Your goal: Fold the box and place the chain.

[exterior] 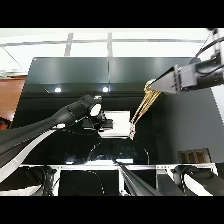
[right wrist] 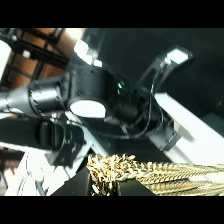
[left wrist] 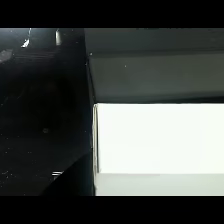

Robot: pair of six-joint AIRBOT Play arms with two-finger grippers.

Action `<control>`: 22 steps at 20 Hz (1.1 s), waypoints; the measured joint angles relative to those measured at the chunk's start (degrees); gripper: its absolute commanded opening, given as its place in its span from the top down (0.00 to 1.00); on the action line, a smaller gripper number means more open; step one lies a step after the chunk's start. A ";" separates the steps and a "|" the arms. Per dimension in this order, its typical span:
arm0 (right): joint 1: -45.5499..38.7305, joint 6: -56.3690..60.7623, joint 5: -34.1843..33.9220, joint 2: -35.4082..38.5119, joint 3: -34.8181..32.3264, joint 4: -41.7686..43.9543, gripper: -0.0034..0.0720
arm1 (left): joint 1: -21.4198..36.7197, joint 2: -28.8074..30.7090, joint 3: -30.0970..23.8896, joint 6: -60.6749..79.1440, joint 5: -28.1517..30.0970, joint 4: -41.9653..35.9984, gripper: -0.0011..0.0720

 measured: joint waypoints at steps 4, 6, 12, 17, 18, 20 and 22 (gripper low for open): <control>4.26 0.00 -4.59 0.00 -6.95 -2.14 0.93 | 0.00 0.00 0.00 0.00 0.00 0.00 0.94; 6.23 -0.02 -8.04 -0.11 -10.38 -2.54 0.93 | 0.00 0.00 0.00 -0.02 0.00 0.00 0.94; 12.94 0.02 -20.04 -1.38 -20.81 -2.54 0.93 | 0.00 0.00 0.00 -0.02 0.02 0.00 0.94; 16.76 0.22 -28.11 -4.44 -26.01 -2.56 0.93 | 0.00 0.00 0.00 0.00 0.02 0.00 0.94; 17.05 0.22 -28.76 -4.83 -26.36 -2.54 0.93 | 0.00 0.00 0.00 -0.02 0.02 0.00 0.94; 17.44 0.22 -29.70 -5.35 -26.88 -2.71 0.88 | 0.00 0.00 0.00 0.00 0.02 0.00 0.94; 17.64 0.22 -29.97 -5.64 -27.12 -2.69 0.47 | 0.00 0.00 0.00 -0.02 0.02 0.00 0.94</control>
